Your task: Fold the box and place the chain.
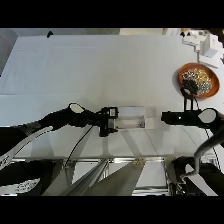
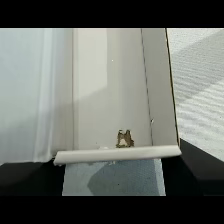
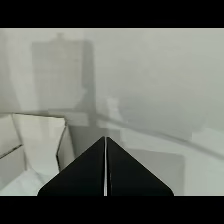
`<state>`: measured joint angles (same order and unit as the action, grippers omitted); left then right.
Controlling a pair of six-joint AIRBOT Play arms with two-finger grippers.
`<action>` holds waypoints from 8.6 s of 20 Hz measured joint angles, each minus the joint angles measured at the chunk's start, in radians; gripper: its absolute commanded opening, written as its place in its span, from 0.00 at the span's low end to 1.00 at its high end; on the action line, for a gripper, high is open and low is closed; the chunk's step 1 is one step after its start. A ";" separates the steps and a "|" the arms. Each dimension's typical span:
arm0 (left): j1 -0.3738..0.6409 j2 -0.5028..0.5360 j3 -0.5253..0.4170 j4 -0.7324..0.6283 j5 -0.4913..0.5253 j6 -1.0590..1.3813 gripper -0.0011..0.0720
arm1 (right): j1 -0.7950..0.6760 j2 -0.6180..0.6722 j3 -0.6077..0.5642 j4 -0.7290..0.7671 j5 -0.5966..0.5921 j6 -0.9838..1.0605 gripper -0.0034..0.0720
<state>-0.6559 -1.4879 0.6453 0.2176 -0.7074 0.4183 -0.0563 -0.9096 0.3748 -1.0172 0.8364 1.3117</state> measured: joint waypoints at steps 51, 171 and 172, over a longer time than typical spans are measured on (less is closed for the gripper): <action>0.000 0.000 0.000 0.000 0.000 0.000 0.20 | 0.273 -0.042 0.116 0.059 0.105 -0.021 0.68; 0.000 0.000 0.000 0.000 -0.016 0.000 0.20 | -0.162 -0.648 1.016 -0.543 0.257 0.157 0.46; 0.000 0.000 0.000 0.000 -0.016 0.000 0.20 | -0.180 -0.675 1.021 -0.544 0.264 0.156 0.46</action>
<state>-0.6563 -1.4879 0.6449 0.2180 -0.7235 0.4183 -0.2367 -1.5845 1.3960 -1.5608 1.1007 1.4677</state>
